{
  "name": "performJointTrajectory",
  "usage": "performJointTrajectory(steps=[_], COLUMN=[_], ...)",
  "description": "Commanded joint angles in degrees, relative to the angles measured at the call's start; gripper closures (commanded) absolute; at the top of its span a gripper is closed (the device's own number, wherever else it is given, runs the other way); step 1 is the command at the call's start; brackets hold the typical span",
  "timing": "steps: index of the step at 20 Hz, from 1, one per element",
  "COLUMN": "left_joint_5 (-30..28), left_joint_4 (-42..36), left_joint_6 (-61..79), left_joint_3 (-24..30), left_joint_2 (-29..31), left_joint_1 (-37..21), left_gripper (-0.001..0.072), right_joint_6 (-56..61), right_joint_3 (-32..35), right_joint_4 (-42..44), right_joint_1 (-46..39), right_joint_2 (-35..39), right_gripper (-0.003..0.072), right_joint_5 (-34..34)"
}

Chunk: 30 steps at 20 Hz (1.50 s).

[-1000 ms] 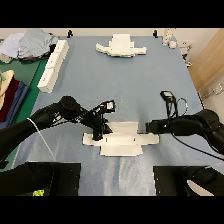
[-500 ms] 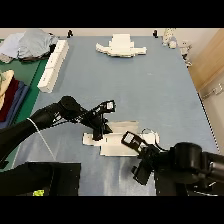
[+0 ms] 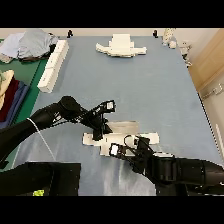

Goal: Fold the box.

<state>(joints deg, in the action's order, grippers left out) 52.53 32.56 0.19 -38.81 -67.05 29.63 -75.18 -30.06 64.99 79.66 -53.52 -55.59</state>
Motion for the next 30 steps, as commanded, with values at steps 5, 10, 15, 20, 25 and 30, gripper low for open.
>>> performJointTrajectory(steps=[5,10,15,20,25,30], left_joint_5=[0.0,0.0,0.0,0.0,0.0,0.0], left_joint_4=[0.0,0.0,0.0,0.0,0.0,0.0], left_joint_6=[0.0,0.0,0.0,0.0,0.0,0.0], left_joint_3=[0.0,0.0,0.0,0.0,0.0,0.0], left_joint_2=[0.0,0.0,0.0,0.0,0.0,0.0], left_joint_1=[0.0,0.0,0.0,0.0,0.0,0.0], left_gripper=[0.0697,0.0697,0.0697,0.0697,0.0697,0.0697], right_joint_6=[17.5,20.6,21.3,16.8,0.7,1.9], right_joint_3=[-0.1,-0.1,-0.1,0.0,3.1,5.4], right_joint_4=[-8.7,-10.3,-10.1,-5.2,11.9,2.7], right_joint_1=[0.2,-0.1,-0.1,-1.5,3.5,3.6], right_joint_2=[4.9,7.4,7.3,9.6,12.7,5.6], right_gripper=[0.0092,0.0092,0.0091,0.0091,-0.0033,-0.0033], right_joint_5=[-1.4,-3.8,-4.2,-4.3,0.1,5.6])
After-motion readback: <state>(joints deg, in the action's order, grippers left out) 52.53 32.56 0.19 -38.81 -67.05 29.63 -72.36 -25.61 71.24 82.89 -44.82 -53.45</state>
